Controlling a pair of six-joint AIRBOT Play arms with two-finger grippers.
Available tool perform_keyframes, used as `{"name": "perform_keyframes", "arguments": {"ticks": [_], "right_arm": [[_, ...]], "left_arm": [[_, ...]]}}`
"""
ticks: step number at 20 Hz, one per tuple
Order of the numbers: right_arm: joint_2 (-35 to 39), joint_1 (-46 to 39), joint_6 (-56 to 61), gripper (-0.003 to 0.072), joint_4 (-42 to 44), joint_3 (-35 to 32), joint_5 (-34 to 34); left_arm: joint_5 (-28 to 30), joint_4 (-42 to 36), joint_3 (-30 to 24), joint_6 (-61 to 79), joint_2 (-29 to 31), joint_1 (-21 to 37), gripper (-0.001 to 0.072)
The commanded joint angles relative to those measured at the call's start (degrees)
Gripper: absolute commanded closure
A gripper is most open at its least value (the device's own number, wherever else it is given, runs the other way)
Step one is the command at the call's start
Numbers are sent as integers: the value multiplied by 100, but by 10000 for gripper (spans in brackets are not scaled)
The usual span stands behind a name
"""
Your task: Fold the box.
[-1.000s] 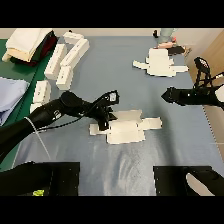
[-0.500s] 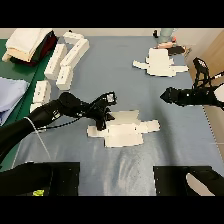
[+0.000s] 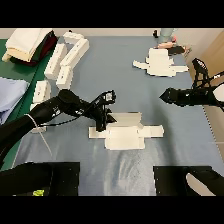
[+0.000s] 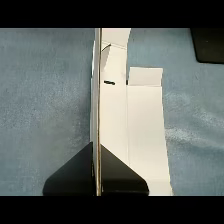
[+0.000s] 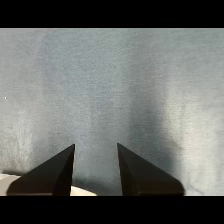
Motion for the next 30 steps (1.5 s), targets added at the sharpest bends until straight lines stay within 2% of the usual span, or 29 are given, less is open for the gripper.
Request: {"name": "perform_keyframes", "arguments": {"ticks": [1, 5, 8, 20, 23, 25, 30], "right_arm": [[-105, 0, -2, 271, 120, 4, 0], [-164, 9, -17, 271, 164, 4, 2], [-164, 9, -17, 271, 162, 4, 2], [-164, 9, -20, 271, 177, 4, 4], [-164, 9, -17, 271, 177, 4, 4], [-164, 9, -17, 271, 177, 4, 4], [-164, 9, -20, 271, 175, 4, 4]], "left_arm": [[-20, 22, 50, -66, -122, 13, 696], [144, 190, 50, -376, -457, 20, 696], [118, 448, 50, -566, -466, 13, 695], [-13, 514, 57, -717, -461, 9, 693], [17, 929, 247, -1176, -463, 4, 693], [20, 1228, 339, -1440, -463, -81, 693], [13, 1259, 341, -1453, -533, -402, 693]]}}
